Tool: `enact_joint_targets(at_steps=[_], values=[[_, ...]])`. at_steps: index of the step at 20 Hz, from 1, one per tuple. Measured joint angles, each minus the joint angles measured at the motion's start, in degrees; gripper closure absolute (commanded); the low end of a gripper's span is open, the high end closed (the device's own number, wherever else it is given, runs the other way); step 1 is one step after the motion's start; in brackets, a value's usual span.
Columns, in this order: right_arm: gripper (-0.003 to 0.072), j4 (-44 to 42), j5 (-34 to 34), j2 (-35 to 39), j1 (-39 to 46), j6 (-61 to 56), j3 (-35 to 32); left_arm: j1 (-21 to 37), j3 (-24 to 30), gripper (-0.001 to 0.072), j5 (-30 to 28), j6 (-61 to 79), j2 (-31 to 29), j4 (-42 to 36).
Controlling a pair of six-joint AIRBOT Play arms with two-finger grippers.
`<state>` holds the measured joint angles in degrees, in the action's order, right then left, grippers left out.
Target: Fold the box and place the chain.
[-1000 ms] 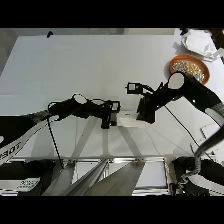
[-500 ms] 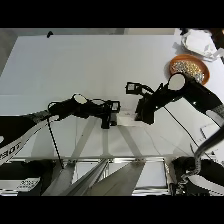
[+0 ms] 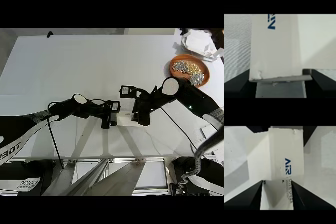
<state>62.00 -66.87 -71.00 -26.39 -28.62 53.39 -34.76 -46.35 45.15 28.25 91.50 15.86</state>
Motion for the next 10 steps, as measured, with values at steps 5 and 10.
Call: enact_joint_targets(at_steps=[5, 10], values=[[0.0353, 0.85, 2.16, 0.00, -0.13, -1.01, 0.00, 0.02, 0.00, 0.0643, -0.07, -0.11, 0.00, -0.02], [0.0396, 0.98, 2.91, 0.00, -0.13, -1.33, -0.02, 0.02, 0.00, 0.0643, -0.07, -0.07, 0.00, -0.02]])
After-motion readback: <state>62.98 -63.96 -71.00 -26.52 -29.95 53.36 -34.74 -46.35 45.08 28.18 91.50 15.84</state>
